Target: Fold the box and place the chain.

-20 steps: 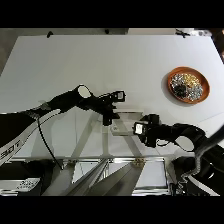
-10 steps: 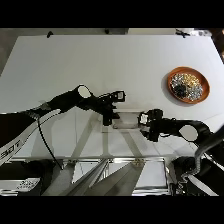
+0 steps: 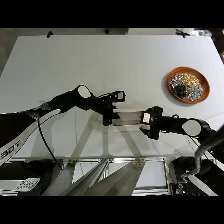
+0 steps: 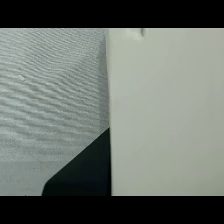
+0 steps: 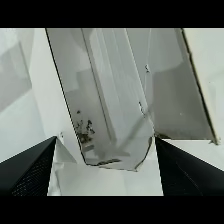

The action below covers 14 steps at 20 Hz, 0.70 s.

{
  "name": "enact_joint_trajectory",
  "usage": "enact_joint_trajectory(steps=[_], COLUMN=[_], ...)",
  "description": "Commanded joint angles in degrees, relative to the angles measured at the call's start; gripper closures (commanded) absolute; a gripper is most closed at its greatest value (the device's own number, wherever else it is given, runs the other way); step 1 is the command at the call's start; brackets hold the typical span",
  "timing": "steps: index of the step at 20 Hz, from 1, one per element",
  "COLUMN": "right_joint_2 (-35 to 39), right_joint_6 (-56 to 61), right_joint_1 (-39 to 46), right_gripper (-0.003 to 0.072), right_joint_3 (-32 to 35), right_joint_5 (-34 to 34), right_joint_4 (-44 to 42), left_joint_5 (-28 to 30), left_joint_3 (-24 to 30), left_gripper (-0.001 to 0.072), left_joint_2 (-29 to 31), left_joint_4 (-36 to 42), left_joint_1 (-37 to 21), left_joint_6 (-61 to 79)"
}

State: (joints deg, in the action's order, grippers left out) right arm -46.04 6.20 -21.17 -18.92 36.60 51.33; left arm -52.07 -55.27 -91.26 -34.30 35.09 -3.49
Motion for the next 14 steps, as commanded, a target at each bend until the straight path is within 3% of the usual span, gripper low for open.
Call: enact_joint_trajectory(steps=[1, 14], right_joint_2=[0.0, -6.9], right_joint_6=[-2.4, -12.8], right_joint_1=[1.5, 2.7], right_gripper=[0.0002, 0.0002], right_joint_3=[-0.1, -0.1], right_joint_5=[0.2, 1.0], right_joint_4=[-1.5, -7.6], left_joint_5=[0.0, 0.0], left_joint_3=[0.0, 0.0], left_gripper=[0.0699, 0.0699], left_joint_2=[0.0, 0.0], left_joint_4=[0.0, 0.0], left_joint_1=[0.0, 0.0], left_joint_6=[0.0, 0.0])
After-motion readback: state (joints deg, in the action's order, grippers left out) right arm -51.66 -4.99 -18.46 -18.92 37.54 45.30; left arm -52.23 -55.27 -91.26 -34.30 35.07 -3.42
